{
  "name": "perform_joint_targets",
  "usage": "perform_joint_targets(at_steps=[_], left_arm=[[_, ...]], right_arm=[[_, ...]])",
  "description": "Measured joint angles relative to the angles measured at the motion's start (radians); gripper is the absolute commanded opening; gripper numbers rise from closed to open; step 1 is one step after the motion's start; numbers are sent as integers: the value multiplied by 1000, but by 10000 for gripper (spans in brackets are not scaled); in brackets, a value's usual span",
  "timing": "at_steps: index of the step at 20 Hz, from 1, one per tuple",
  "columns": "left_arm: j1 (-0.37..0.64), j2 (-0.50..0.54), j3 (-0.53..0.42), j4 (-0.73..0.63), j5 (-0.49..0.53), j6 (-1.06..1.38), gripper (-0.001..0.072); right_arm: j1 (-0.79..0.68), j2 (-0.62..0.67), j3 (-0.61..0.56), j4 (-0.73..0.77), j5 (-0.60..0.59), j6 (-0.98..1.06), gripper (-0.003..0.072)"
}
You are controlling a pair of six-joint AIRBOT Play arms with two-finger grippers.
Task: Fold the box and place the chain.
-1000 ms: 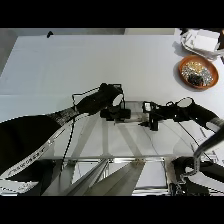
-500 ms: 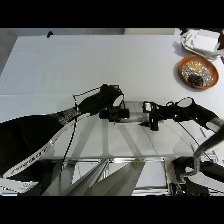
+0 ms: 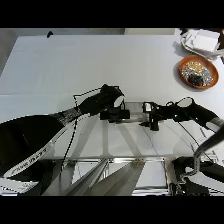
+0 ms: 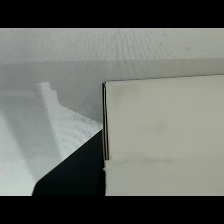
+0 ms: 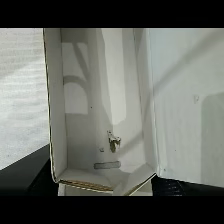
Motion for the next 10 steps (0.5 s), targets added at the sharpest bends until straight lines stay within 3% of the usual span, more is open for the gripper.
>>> perform_joint_targets(at_steps=[2,4,8,10], left_arm=[[0,0,0,0,0,-2,87],[0,0,0,1,-2,-3,4],[0,0,0,1,-3,-14,3],[0,0,0,1,-3,-18,55]], right_arm=[[0,0,0,0,0,1,321],[0,0,0,1,0,2,321],[0,0,0,2,0,2,321],[0,0,0,1,0,2,321]])
